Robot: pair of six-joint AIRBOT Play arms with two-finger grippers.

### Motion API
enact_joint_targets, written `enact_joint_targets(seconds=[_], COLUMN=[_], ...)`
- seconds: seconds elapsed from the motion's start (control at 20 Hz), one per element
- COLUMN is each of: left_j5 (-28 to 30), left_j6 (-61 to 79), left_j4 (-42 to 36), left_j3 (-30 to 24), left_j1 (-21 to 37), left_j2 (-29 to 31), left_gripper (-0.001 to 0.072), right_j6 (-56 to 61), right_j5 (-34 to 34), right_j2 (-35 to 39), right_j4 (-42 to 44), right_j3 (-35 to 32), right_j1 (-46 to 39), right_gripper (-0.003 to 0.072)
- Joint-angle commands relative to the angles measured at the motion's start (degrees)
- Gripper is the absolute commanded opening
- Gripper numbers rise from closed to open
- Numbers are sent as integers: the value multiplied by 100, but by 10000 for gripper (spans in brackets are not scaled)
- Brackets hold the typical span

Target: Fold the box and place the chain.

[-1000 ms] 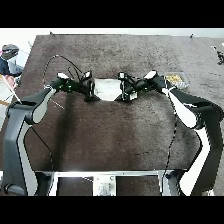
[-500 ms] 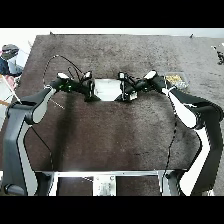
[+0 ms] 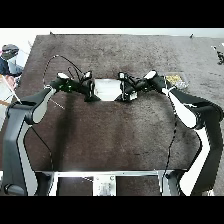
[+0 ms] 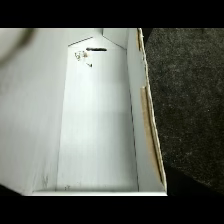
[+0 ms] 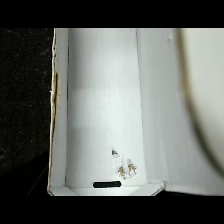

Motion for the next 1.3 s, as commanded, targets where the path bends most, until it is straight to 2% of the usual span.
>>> enact_joint_targets(seconds=[0.0,0.8,0.85,0.9,1.1,1.25], left_j5=[7,7,7,7,9,9], left_j6=[2,0,0,0,0,-2], left_j4=[-9,-22,-22,-22,-20,-20], left_j3=[0,0,0,0,0,0], left_j1=[-4,-4,-4,-4,-4,-4], left_j2=[-4,-4,-4,-4,-4,-4], left_gripper=[455,455,455,455,455,455], right_j6=[2,44,57,87,221,662], right_j5=[4,9,7,9,70,155], right_j2=[0,0,2,13,107,334], right_j4=[2,2,-13,-17,-129,-651], right_j3=[4,4,4,4,4,4], right_j1=[2,2,2,-4,-15,-17], right_gripper=[514,516,547,717,720,720])
